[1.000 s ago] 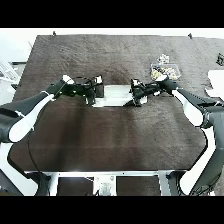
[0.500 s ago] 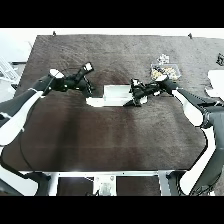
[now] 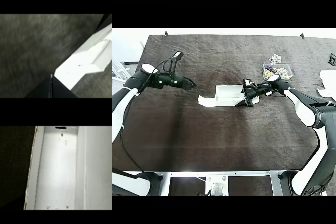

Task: Fold the box and place the chain.

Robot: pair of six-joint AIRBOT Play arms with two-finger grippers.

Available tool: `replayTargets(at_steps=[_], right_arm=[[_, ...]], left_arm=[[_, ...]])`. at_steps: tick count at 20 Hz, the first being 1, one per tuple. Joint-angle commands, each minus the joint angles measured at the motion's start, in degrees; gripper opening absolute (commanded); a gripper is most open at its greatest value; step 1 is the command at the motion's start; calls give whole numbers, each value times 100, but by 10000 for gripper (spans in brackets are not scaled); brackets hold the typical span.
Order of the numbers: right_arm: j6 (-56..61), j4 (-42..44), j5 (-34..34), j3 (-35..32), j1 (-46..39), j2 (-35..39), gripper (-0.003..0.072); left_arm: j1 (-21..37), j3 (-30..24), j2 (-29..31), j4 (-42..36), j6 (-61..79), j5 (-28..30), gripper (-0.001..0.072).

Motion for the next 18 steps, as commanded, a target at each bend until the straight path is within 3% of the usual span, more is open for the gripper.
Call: replayTargets(at_steps=[1,6,18], right_arm=[[4,0,2,0,0,0,580],[2,0,2,0,0,0,580],[2,-2,2,0,0,0,580]], left_arm=[[83,-317,15,365,-1261,-160,17],[83,-857,15,356,-1755,-166,18],[-177,-881,-9,358,-2103,203,19]])
